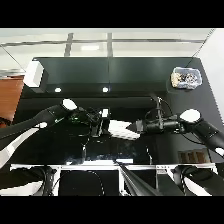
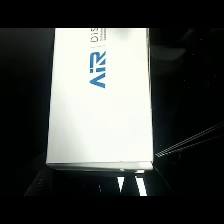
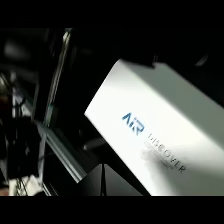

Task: Fold the box and place the chain.

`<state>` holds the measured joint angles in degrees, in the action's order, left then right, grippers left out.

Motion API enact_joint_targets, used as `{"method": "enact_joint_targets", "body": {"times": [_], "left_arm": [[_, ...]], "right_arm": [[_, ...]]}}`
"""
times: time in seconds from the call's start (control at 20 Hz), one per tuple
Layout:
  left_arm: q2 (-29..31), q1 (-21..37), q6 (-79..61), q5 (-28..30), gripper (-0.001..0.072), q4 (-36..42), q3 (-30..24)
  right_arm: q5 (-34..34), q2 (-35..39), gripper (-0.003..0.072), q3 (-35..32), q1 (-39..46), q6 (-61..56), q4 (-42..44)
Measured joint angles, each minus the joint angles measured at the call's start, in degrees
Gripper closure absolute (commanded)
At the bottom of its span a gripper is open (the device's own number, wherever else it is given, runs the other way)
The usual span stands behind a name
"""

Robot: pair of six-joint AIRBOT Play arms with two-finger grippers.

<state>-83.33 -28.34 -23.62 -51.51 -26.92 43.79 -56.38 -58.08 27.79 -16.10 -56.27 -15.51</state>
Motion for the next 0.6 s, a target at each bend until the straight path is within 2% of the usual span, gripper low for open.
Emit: {"method": "enact_joint_targets", "body": {"times": [0.15,0.6], "left_arm": [[0.0,0.0,0.0,0.0,0.037,0.0,0.0],[0.0,0.0,0.1,0.1,0.0369,0.0,0.0]], "right_arm": [[2.9,-0.4,0.0674,-1.4,-0.1,-3.7,0.1],[8.0,-1.2,0.0674,-2.5,-1.4,-14.0,-9.0]]}}
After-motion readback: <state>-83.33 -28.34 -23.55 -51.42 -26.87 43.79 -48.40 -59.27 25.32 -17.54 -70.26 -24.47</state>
